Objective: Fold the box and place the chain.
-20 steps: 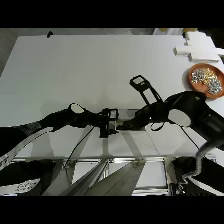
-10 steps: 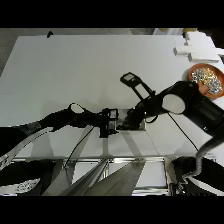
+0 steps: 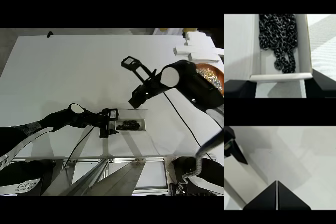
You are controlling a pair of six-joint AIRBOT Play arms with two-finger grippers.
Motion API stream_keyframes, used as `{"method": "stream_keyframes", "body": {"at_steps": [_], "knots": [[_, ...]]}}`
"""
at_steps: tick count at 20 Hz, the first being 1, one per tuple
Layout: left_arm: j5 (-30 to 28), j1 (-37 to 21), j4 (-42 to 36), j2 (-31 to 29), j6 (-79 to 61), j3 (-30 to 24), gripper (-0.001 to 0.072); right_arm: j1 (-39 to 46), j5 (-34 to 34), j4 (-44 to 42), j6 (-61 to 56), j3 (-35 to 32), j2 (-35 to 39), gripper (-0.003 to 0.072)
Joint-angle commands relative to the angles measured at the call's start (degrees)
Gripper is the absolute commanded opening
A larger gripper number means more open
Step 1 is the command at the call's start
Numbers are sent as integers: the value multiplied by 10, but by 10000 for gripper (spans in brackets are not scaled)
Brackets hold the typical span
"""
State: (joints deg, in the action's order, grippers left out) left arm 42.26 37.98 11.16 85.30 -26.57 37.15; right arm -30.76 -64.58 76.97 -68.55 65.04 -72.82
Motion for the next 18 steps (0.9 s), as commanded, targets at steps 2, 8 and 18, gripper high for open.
{"method": "stream_keyframes", "body": {"at_steps": [2,8,18], "knots": [[0,0,0,0,0,0,220,-27,54,-51,103,-75,-5,18],[0,0,0,0,0,0,220,-78,109,-67,151,-186,105,18],[0,0,0,0,0,0,220,-126,115,-67,236,-232,129,227]]}}
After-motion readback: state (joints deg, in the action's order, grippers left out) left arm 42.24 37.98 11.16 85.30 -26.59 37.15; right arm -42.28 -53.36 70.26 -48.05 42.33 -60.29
